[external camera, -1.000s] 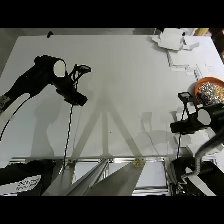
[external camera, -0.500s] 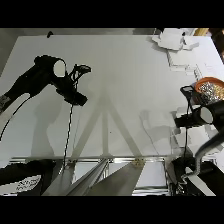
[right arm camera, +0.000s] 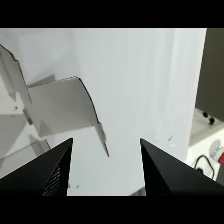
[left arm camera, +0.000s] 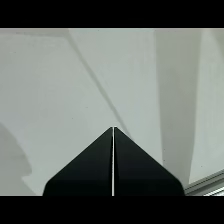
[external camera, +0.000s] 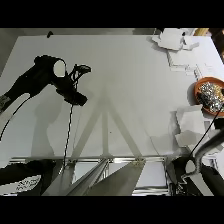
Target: Fold the box and place the chain.
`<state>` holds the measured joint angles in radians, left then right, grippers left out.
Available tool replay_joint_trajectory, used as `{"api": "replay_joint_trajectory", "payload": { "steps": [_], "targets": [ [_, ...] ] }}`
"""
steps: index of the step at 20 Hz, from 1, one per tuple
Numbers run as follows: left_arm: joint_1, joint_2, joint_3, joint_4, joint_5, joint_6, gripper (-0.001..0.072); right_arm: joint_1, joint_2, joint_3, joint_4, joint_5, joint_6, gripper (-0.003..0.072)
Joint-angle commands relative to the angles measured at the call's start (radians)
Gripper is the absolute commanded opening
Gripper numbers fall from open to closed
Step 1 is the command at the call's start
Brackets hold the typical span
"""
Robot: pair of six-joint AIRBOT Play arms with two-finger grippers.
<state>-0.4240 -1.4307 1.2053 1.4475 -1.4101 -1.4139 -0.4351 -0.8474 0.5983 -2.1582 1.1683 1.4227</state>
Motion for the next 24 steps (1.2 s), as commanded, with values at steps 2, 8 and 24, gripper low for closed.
{"api": "replay_joint_trajectory", "payload": {
  "steps": [2,8,24],
  "targets": [
    [0.000,0.000,0.000,0.000,0.000,0.000,0.0010,-0.105,-0.086,0.002,0.010,-0.073,-0.071,0.0460],
    [0.000,0.000,0.000,0.000,0.000,0.000,0.0010,-0.105,-0.235,0.002,0.017,-0.058,-0.070,0.0256],
    [0.000,0.000,0.000,-0.003,0.044,0.000,0.0010,0.540,0.230,-0.069,0.676,0.050,0.085,0.0016]
  ]
}}
